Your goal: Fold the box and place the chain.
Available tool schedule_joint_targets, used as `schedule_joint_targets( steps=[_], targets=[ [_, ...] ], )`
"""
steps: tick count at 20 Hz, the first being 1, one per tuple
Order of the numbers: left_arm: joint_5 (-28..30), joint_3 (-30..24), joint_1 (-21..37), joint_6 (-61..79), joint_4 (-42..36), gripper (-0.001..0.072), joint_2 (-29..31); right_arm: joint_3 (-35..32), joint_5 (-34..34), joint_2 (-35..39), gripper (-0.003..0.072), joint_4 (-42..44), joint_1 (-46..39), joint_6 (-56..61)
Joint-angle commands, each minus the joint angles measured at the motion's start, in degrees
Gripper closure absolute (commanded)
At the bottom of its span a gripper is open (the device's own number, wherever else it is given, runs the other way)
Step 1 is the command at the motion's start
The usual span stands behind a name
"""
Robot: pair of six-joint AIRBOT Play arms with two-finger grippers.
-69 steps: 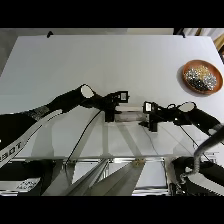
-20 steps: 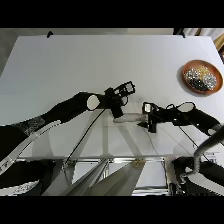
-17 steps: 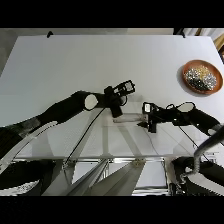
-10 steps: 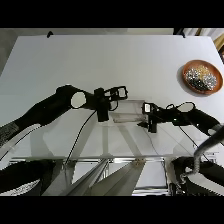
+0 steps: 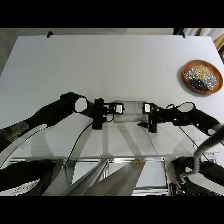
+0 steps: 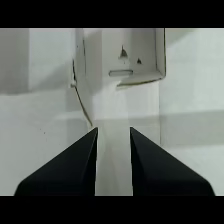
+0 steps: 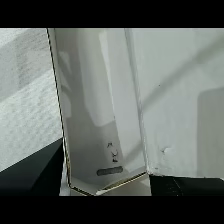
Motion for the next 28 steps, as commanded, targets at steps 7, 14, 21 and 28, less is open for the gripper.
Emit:
schedule_joint_targets(
  steps=[7, 14, 21, 28],
  targets=[
    [2.60, -0.26, -0.04, 2.95, -3.10, 0.0504, -1.92, 0.00, 0.00, 0.02, 0.0286, 0.02, -0.02, 0.02],
    [3.17, -0.26, -1.81, 8.02, -7.56, 0.0507, -1.92, 0.00, 0.00, 0.02, 0.0286, 0.02, -0.02, 0.02],
    [8.90, -0.26, -2.58, 9.57, -8.46, 0.0627, -2.29, 0.00, 0.00, 0.02, 0.0286, 0.02, -0.02, 0.02],
    [10.82, -0.26, -4.94, 9.60, -10.56, 0.0622, -3.65, 0.00, 0.00, 0.02, 0.0286, 0.02, -0.02, 0.02]
  ],
)
